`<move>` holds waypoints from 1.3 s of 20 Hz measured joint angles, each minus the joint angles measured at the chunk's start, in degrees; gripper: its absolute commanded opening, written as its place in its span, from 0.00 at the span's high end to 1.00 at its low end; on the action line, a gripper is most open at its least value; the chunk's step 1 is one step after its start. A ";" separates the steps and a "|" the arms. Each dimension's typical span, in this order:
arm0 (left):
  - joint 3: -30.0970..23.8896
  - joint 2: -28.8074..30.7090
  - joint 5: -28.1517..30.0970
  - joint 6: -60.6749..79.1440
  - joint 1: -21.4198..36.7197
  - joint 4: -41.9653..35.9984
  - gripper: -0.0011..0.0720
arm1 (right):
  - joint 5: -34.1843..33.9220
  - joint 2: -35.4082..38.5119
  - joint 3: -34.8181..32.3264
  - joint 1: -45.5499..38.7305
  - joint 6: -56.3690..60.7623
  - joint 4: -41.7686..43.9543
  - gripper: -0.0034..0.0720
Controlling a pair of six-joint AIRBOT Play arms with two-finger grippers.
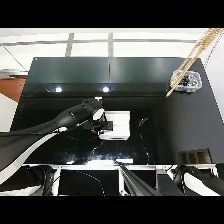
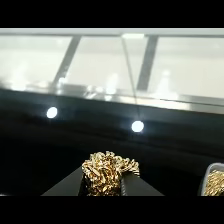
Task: Fold the box and place the chain.
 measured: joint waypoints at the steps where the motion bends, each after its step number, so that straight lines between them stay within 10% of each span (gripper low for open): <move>1: 0.00 0.00 0.02 0.00 0.00 -0.04 0.95 | -2.12 0.35 -0.07 1.99 -0.42 -0.35 0.92; 26: 0.00 0.00 0.39 0.11 0.00 -0.11 0.95 | -10.12 1.22 -14.51 34.99 -6.01 1.99 0.92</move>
